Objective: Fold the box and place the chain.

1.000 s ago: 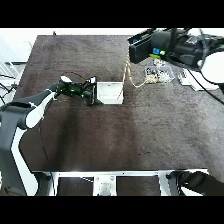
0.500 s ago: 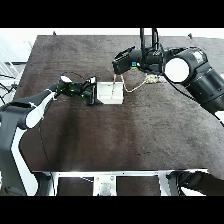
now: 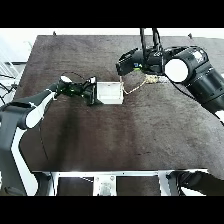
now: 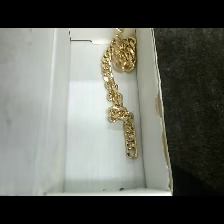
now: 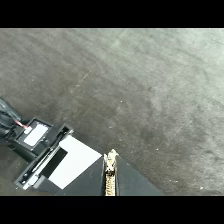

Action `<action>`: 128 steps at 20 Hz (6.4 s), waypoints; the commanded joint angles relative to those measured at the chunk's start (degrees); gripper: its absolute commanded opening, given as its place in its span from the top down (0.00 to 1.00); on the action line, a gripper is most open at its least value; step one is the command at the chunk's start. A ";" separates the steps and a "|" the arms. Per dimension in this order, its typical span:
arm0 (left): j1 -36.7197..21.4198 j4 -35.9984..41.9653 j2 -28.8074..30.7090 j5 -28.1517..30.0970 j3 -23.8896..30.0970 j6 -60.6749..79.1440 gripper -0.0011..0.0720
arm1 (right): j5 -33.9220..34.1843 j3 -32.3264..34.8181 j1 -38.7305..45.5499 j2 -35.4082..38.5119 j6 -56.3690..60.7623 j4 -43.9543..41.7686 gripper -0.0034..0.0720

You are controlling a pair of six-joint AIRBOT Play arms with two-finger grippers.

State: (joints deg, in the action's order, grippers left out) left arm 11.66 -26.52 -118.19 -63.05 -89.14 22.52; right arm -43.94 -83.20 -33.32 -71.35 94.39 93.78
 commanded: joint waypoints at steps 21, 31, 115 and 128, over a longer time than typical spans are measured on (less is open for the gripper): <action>0.00 -0.02 -0.04 0.02 -0.02 0.00 0.35 | 11.82 10.36 -1.31 -16.00 3.98 -4.02 0.47; 0.02 -0.02 -0.04 0.04 -0.02 0.02 0.35 | 11.10 13.14 24.72 -13.64 7.74 -1.73 0.24; 0.02 0.00 -0.04 -0.17 -0.02 0.02 0.35 | 4.52 -1.79 -2.19 -1.20 18.12 16.81 0.95; 0.00 0.00 -0.04 -0.15 -0.02 0.02 0.35 | 1.49 1.31 -2.32 -1.22 18.18 13.11 0.95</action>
State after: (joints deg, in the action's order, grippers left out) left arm 11.66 -26.50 -118.21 -63.20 -89.14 22.52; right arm -42.28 -83.57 -35.57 -72.58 112.55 108.44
